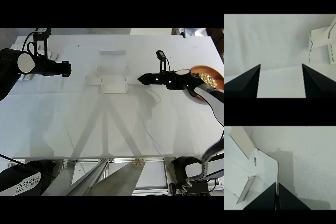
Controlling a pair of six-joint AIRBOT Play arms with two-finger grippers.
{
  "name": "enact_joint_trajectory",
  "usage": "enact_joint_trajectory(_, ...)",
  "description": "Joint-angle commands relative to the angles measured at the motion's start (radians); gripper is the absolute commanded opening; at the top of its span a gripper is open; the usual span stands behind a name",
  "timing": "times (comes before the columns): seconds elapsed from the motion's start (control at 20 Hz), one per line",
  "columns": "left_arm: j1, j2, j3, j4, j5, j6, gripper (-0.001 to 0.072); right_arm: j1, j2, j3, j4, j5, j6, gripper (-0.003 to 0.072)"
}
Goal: Fold the box and place the chain.
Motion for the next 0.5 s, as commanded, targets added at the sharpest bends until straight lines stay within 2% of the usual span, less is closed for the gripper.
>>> enact_joint_trajectory(0.0, 0.001, 0.000, 0.000, 0.000, 0.002, 0.000, 0.0581, 0.002, 0.000, -0.001, -0.013, -0.006, -0.005, 0.0013)
enact_joint_trajectory(0.15, 0.000, 0.000, 0.000, 0.000, 0.023, 0.010, 0.0581, 0.002, 0.000, -0.001, -0.013, -0.006, -0.005, 0.0013)
enact_joint_trajectory(0.25, -0.002, 0.000, 0.000, -0.018, 0.048, 0.100, 0.0585, 0.002, 0.000, -0.001, -0.013, -0.006, -0.005, 0.0013)
enact_joint_trajectory(0.45, -0.003, -0.005, 0.001, -0.192, 0.122, 0.286, 0.0584, 0.002, 0.000, -0.001, -0.013, -0.006, -0.005, 0.0013)
